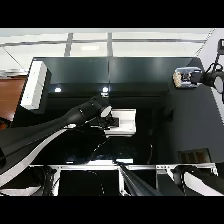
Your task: Fold the box and place the chain.
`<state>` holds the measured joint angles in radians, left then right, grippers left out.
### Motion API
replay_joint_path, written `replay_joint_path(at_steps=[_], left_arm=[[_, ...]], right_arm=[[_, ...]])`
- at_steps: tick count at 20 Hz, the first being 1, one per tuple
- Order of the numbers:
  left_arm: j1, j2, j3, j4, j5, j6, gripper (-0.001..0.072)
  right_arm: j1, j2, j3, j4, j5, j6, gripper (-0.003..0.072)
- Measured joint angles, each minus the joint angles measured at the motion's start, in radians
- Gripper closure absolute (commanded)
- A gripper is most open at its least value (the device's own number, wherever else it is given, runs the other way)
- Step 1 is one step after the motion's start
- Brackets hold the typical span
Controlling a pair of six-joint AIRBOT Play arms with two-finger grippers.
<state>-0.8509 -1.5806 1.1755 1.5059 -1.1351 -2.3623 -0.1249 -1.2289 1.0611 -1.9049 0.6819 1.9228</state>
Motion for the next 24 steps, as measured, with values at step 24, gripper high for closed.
replay_joint_path(at_steps=[24], left_arm=[[0.0, 0.0, 0.0, 0.0, 0.001, 0.0, 0.068]], right_arm=[[-0.152, -0.782, 0.806, 0.204, 0.341, -0.02, 0.0202]])
